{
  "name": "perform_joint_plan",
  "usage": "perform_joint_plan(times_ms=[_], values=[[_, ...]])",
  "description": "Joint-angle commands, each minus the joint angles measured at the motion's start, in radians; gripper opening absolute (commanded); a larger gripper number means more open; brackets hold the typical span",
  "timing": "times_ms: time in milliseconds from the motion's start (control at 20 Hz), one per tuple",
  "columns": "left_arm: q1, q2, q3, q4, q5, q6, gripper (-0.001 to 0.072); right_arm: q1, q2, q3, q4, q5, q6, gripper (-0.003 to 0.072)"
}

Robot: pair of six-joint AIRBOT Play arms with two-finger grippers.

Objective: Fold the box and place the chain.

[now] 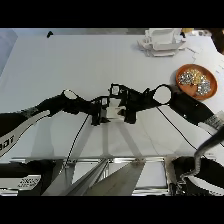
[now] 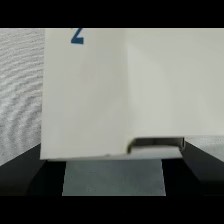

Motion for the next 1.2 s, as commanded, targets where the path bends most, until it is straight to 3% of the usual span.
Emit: perform_joint_plan(times_ms=[0, 350, 500, 650, 850, 900, 950, 1150], values=[[0.000, 0.000, 0.000, -0.001, 0.003, -0.001, 0.0071, 0.001, 0.000, 0.000, 0.008, 0.010, -0.049, 0.0340], [0.000, 0.000, 0.000, -0.001, 0.003, -0.001, 0.0071, 0.004, -0.052, 0.000, 0.007, -0.024, -0.074, 0.0336], [0.000, 0.000, 0.000, -0.001, 0.003, -0.001, 0.0071, 0.003, -0.051, 0.000, 0.000, -0.034, -0.074, 0.0222], [0.000, 0.000, 0.000, -0.001, 0.003, -0.001, 0.0071, 0.003, -0.051, 0.000, -0.001, -0.044, -0.074, 0.0155], [0.000, 0.000, 0.000, -0.001, 0.003, -0.001, 0.0071, 0.003, -0.051, 0.000, -0.001, -0.089, -0.062, 0.0144], [0.000, 0.000, 0.000, -0.001, 0.003, -0.001, 0.0071, 0.003, -0.051, 0.000, -0.001, -0.088, -0.062, 0.0077], [0.000, 0.000, 0.000, -0.001, 0.003, -0.001, 0.0071, 0.003, -0.052, 0.000, -0.001, -0.088, -0.062, 0.0060], [0.000, 0.000, 0.000, -0.001, 0.003, -0.001, 0.0071, 0.004, -0.053, 0.000, 0.001, -0.071, -0.062, 0.0059]])
